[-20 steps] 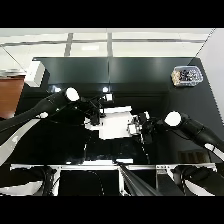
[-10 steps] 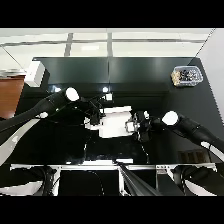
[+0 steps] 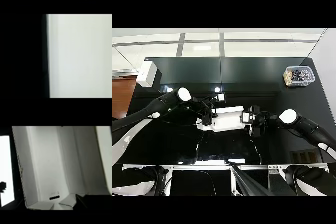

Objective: Fold the box and place the chain.

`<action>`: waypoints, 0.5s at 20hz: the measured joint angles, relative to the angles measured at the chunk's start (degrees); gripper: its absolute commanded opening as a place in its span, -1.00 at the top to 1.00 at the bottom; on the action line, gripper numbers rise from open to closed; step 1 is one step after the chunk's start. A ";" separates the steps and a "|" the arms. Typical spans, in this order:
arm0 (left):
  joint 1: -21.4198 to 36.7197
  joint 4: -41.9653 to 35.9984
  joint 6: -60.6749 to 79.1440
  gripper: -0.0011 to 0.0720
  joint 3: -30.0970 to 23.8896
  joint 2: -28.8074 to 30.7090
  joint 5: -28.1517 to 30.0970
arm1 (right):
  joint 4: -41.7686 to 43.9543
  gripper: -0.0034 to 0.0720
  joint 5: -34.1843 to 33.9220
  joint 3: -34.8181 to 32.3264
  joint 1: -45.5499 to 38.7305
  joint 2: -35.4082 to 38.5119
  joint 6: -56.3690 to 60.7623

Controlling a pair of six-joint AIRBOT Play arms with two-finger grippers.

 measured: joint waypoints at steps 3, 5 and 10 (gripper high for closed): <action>0.00 0.00 0.00 0.89 0.00 0.00 0.00 | 3.02 -0.91 -2.29 0.00 -0.37 0.04 0.20; 0.00 0.00 0.00 0.90 0.00 0.00 -0.09 | 4.35 -0.91 -3.04 0.00 -0.98 0.04 0.24; 0.00 -0.02 0.00 0.90 0.00 0.00 -0.61 | 5.75 -0.92 -2.14 0.00 -3.08 -0.26 -0.68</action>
